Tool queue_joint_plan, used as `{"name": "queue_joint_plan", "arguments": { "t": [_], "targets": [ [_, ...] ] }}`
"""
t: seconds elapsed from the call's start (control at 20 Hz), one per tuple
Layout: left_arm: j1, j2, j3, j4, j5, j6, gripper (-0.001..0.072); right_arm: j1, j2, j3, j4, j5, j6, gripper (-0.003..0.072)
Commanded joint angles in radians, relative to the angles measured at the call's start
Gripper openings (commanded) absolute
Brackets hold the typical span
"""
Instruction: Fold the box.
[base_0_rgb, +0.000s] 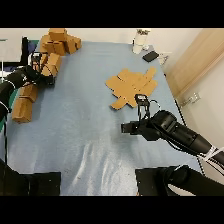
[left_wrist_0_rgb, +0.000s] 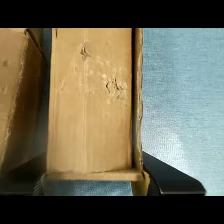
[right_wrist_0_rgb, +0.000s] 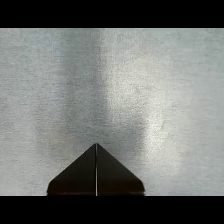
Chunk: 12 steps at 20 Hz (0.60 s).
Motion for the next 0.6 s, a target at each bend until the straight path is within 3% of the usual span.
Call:
{"name": "queue_joint_plan", "arguments": {
  "t": [0.0, 0.05, 0.3, 0.55],
  "targets": [
    [0.006, 0.001, 0.001, 0.015, -0.024, -0.029, 0.0611, 0.0, 0.0, 0.001, 0.002, -0.003, 0.0, 0.0005],
    [0.008, 0.002, 0.002, 0.015, -0.035, -0.035, 0.0695, 0.0, 0.0, 0.001, 0.001, -0.003, 0.0, 0.0005],
    [0.008, 0.002, 0.041, 0.014, -0.143, -0.047, 0.0696, 0.0, 0.0, 0.001, 0.004, -0.003, -0.01, 0.0005],
    [0.014, 0.002, 0.145, 0.032, -0.408, -0.047, 0.0696, 0.0, 0.0, 0.001, 0.005, -0.003, -0.014, 0.0005]
  ]
}}
